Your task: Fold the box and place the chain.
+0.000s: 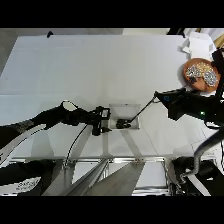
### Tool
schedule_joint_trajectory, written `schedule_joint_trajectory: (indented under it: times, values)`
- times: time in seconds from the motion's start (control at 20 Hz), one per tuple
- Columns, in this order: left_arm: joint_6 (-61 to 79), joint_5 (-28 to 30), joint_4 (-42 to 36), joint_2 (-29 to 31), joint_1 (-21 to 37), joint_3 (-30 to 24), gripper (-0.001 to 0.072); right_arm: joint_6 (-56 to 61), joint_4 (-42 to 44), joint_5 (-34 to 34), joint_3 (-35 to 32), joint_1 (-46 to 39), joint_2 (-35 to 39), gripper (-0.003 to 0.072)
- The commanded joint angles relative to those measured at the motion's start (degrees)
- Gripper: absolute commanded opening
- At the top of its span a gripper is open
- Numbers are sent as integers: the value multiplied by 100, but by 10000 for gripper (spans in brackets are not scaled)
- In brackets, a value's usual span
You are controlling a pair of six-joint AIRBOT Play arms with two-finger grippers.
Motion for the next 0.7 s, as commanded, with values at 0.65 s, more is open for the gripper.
schedule_joint_trajectory:
  times: [0.65]
  values:
    - [2, 2, 2, 4, 4, 0, 251, -116, -407, -404, 4, 2074, -2232, 19]
